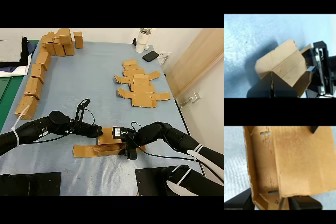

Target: Fold the box.

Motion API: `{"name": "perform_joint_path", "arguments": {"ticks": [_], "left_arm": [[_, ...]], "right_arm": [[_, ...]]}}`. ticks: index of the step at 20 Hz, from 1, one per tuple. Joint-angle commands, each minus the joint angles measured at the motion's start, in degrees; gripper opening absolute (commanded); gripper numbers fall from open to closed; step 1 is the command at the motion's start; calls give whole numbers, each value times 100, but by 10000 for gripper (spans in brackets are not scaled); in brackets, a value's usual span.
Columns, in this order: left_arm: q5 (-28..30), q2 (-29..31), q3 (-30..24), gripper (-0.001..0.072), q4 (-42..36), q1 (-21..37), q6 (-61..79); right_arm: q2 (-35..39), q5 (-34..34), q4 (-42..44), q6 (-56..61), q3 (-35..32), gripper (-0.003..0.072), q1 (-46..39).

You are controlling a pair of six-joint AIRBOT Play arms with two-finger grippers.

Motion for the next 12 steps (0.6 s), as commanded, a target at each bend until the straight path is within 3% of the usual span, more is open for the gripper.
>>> {"name": "perform_joint_path", "arguments": {"ticks": [1, 3, 8, 10, 12], "left_arm": [[68, -68, 2, 7, 72, 15, -15], [105, -68, 2, 7, 72, 15, -15], [109, -68, 2, 8, 74, 15, -11], [109, -68, 2, 8, 74, 15, 9], [109, -68, 2, 8, 76, 15, 9]], "right_arm": [[234, 11, 0, -9, 4, 451, 2], [302, 39, -15, 57, 2, 594, 2], [151, 55, -9, 55, 0, 567, 4], [146, 55, -9, 55, 0, 488, 4], [140, 74, -7, 55, -4, 487, 4]]}}
